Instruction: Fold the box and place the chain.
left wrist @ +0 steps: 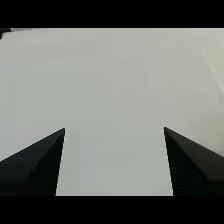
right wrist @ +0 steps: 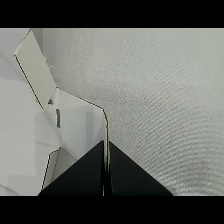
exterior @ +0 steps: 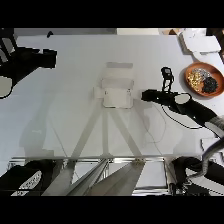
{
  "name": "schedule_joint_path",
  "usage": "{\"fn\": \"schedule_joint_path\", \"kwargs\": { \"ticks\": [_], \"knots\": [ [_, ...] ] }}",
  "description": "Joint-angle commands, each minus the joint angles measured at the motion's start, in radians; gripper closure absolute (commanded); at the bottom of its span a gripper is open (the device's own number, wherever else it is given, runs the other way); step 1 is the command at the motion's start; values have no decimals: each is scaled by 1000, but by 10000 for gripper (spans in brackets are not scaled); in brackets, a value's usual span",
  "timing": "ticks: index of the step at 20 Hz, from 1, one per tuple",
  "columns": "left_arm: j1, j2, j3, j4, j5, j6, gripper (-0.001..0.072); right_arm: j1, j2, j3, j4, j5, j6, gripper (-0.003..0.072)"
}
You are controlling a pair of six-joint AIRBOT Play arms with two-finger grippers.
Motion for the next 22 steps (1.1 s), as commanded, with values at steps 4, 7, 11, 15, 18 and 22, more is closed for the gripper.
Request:
{"fn": "schedule_joint_path", "kwargs": {
  "ticks": [4, 7, 11, 15, 18, 22],
  "knots": [
    [-22, -23, 1, -47, -288, 75, 16, 1, 1, 0, 0, 1, 0, 676],
    [-31, -74, 13, -55, -315, 140, 16, 1, 1, 0, 0, 1, 0, 676],
    [-30, -251, 204, -229, -445, 305, 13, 1, 1, 0, 0, 1, 0, 676],
    [-22, -517, 479, -512, -623, 542, 12, 1, 1, 0, 0, 1, 0, 676],
    [-21, -731, 675, -650, -777, 653, 12, 1, 1, 0, 0, 1, 0, 676],
    [-21, -921, 814, -877, -838, 798, 13, 1, 1, 0, 0, 1, 0, 676]
  ]
}}
